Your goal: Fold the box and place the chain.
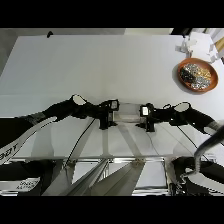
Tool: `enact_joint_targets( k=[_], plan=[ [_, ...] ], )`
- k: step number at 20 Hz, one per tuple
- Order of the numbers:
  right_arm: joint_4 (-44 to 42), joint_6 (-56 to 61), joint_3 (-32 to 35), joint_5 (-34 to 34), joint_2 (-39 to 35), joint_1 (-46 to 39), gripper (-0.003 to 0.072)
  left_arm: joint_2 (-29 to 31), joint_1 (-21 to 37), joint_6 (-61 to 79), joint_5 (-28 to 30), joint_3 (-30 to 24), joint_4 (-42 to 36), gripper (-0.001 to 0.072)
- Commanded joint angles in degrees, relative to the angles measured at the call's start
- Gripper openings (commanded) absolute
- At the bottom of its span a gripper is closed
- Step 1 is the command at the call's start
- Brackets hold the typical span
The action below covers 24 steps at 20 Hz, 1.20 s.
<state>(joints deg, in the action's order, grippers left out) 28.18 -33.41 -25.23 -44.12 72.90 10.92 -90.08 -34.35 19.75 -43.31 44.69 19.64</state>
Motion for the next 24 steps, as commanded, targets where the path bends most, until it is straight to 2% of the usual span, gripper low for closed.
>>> enact_joint_targets(
  k=[1, 22, 23, 24],
  plan=[
    [0.07, -0.09, 0.00, -0.02, -0.04, 0.02, 0.0402, -0.20, -0.15, -0.24, 1.09, 0.02, -1.84, 0.0139],
    [0.11, -0.09, 0.00, -0.02, -0.04, 0.02, 0.0407, -0.17, -0.15, -0.26, 1.07, 0.02, -1.84, 0.0138],
    [-0.59, 0.55, 0.00, -0.22, -0.07, 0.02, 0.0597, -0.17, -0.15, -0.26, 1.07, 0.02, -1.84, 0.0138],
    [-1.29, 1.97, 0.00, -0.70, -0.20, 0.02, 0.0708, -0.17, -0.15, -0.24, 1.07, 0.02, -1.86, 0.0138]
  ],
)
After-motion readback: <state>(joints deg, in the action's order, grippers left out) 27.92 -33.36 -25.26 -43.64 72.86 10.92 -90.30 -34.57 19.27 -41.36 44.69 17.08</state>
